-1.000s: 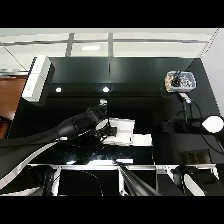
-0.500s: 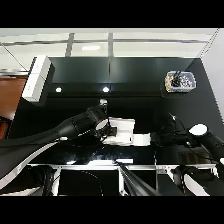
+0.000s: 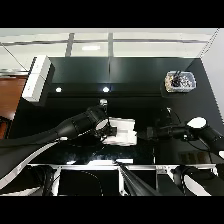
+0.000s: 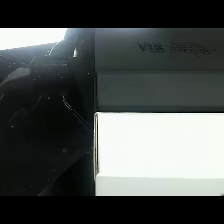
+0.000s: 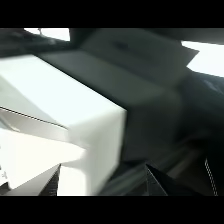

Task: Fold the box and place the chain.

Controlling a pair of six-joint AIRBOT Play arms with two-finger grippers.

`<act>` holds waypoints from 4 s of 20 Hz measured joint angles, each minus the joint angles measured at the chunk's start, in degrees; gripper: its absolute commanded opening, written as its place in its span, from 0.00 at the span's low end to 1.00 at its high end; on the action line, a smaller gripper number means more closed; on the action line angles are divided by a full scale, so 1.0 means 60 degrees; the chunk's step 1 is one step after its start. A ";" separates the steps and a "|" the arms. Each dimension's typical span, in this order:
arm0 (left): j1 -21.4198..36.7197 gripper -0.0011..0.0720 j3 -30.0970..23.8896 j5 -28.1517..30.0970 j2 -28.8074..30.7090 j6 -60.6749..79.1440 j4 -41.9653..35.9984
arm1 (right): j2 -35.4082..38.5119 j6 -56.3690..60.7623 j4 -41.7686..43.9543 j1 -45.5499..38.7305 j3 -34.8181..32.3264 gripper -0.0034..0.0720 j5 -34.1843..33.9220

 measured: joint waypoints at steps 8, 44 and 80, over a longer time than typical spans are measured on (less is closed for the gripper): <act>0.0000 0.05 0.0000 0.0000 0.0000 -0.0004 0.0000 | -0.0011 0.0849 -0.0251 0.0943 0.0685 0.88 0.0146; 0.0000 0.05 0.0000 0.0029 0.0000 0.0000 0.0000 | -0.1843 1.1843 -0.8233 0.6597 0.3996 0.45 -0.0787; 0.0015 0.05 0.0000 0.0051 0.0000 -0.0007 0.0047 | -0.3075 1.2943 -0.8484 0.6721 0.4532 0.39 -0.0178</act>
